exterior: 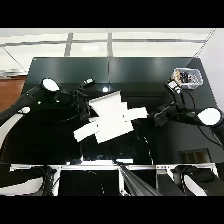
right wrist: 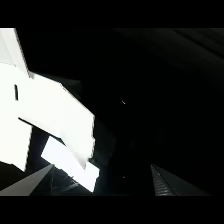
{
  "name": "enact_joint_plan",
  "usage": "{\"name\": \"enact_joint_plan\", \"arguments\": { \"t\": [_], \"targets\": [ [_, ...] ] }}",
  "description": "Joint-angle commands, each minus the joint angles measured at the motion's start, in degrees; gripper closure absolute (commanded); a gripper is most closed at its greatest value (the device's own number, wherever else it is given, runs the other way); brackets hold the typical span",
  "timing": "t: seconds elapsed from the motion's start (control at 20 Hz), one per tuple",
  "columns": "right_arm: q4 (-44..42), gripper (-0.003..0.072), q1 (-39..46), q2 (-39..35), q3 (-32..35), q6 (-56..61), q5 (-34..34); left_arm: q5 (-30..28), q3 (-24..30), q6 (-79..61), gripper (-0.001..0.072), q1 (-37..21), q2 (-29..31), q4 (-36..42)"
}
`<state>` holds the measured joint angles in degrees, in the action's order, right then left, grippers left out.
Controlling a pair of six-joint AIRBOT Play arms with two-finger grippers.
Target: Fold the box and place the chain.
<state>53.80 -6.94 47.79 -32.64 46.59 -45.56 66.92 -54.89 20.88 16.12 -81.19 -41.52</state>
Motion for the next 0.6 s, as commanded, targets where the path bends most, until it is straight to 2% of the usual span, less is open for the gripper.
{"name": "enact_joint_plan", "arguments": {
  "t": [0.0, 0.2, 0.4, 0.55],
  "targets": [
    [2.38, -0.0009, 0.39, 0.0, -0.55, 0.11, -0.59, -6.4, 0.76, -10.8, 0.0689, 2.99, 1.99, -4.24],
    [2.34, -0.0009, 0.33, -0.02, -0.55, -3.63, -2.62, -13.53, 0.76, -13.42, 0.0689, 5.64, 1.97, -7.19],
    [2.1, -0.0008, -2.45, 0.11, -0.52, -17.68, -3.26, -13.88, 0.76, -14.32, 0.0689, 5.79, 1.95, -7.1],
    [2.1, -0.0009, -5.79, 1.18, -0.46, -21.16, -3.41, -14.67, 0.76, -16.65, 0.0689, 5.79, 1.88, -7.13]
  ]
}}
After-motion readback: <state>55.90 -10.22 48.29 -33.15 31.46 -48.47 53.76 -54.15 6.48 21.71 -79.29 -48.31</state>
